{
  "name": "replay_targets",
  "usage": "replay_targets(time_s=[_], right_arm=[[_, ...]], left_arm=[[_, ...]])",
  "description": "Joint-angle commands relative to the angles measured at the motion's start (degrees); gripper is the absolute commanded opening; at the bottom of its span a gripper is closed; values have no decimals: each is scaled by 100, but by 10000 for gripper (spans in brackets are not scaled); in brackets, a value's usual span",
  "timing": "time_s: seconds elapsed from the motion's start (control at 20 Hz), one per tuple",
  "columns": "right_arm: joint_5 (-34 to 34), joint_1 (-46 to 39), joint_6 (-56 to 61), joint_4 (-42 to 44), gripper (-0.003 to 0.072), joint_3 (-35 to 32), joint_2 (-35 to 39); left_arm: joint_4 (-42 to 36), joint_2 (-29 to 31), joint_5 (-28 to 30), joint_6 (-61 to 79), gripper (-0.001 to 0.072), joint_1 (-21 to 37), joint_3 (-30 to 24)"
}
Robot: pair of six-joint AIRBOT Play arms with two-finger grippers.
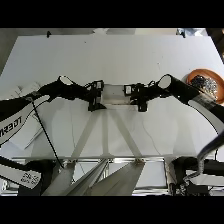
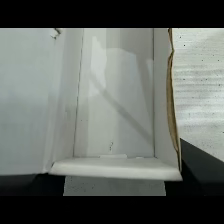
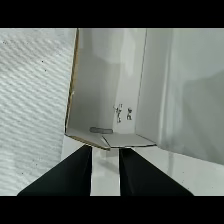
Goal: Fold the box and place the chain.
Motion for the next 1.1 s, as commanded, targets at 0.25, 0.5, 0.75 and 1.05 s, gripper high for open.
replay_targets(time_s=[0.25, 0.5, 0.75, 1.05], right_arm=[[-24, 20, -149, 789, 159, 0, -7], [-197, 20, -144, 872, 361, 0, -7], [-256, 20, 79, 876, 464, 0, -164], [-260, 92, 400, 927, 269, 0, -280]], left_arm=[[0, 2, 0, 0, 143, 7, 4], [0, 2, 0, 0, 143, 7, 4], [0, 2, 0, 0, 143, 7, 4], [0, 2, -2, 0, 143, 7, 4]])
